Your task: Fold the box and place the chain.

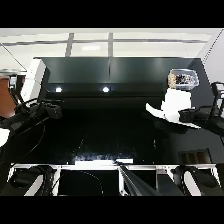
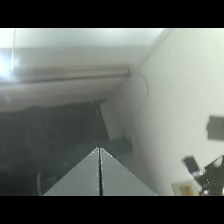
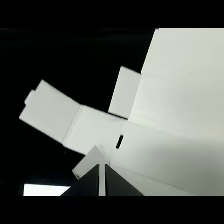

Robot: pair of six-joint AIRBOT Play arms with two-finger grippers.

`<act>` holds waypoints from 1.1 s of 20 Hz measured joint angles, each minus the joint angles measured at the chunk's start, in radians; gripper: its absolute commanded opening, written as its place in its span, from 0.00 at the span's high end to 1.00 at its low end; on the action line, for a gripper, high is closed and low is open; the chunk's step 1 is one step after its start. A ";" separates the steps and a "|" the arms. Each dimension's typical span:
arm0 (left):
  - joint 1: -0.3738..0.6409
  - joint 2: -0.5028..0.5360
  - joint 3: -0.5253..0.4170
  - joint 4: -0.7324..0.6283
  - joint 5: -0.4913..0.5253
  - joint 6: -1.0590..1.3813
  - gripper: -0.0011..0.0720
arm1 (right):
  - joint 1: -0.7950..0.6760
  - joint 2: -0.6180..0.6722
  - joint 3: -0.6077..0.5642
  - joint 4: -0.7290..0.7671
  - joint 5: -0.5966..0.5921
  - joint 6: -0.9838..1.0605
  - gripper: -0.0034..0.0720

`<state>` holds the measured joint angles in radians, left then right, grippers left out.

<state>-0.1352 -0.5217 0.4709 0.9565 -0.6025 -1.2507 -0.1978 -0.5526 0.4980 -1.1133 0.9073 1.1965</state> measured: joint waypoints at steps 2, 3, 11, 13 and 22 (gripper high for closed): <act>0.000 -0.002 0.000 0.000 0.041 0.000 0.24 | 0.000 0.000 0.000 0.019 -0.071 0.000 0.01; 0.000 -0.003 0.000 0.000 0.058 -0.001 0.01 | -0.005 -0.003 0.001 0.018 -0.113 0.005 0.01; 0.004 -0.013 0.000 -0.025 0.090 -0.093 0.01 | -0.342 -0.383 0.348 -0.314 -0.097 0.336 0.02; 0.004 -0.018 0.000 -0.028 0.070 -0.101 0.01 | -0.434 -0.534 0.463 -0.339 0.036 0.369 0.02; 0.004 -0.064 0.000 -0.043 0.018 -0.111 0.01 | -0.607 -0.938 0.652 -0.065 0.461 0.107 0.02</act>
